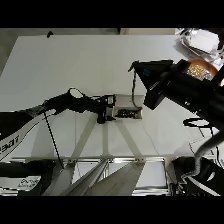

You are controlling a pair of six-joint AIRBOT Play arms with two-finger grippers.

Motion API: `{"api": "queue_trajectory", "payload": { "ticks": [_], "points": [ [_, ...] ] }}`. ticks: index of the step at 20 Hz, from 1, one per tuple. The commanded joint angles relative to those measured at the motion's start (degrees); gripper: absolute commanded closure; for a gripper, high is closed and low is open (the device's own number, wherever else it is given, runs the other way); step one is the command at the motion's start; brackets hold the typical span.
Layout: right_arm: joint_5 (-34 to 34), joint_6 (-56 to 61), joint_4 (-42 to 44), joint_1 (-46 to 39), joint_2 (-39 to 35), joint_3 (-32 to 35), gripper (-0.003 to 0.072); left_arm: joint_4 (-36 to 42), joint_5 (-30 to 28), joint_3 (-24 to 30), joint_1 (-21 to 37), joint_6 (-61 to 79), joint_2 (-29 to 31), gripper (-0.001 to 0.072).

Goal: Fold the box and place the chain.

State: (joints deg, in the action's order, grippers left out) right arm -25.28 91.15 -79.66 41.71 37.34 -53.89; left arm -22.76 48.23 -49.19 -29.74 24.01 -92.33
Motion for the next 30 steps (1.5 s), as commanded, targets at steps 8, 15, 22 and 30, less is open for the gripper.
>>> {"api": "queue_trajectory", "payload": {
  "ticks": [8,15,22,30],
  "points": [
    [-25.7,0.7,-8.5,0.9,9.3,-1.3,0.0675,0.0,0.0,0.0,0.0,0.0,0.0,0.0438],
    [-26.3,0.3,-7.9,0.9,29.4,-1.3,0.0678,0.0,0.0,0.0,0.0,0.0,0.0,0.0438],
    [-32.7,0.3,-7.5,0.9,34.0,-1.3,0.0404,0.0,0.0,0.0,0.0,0.0,0.0,0.0438],
    [-39.7,-8.7,-8.8,-2.3,30.3,-18.9,0.0476,0.0,0.0,0.0,0.0,0.0,0.0,0.0438]
  ]
}}
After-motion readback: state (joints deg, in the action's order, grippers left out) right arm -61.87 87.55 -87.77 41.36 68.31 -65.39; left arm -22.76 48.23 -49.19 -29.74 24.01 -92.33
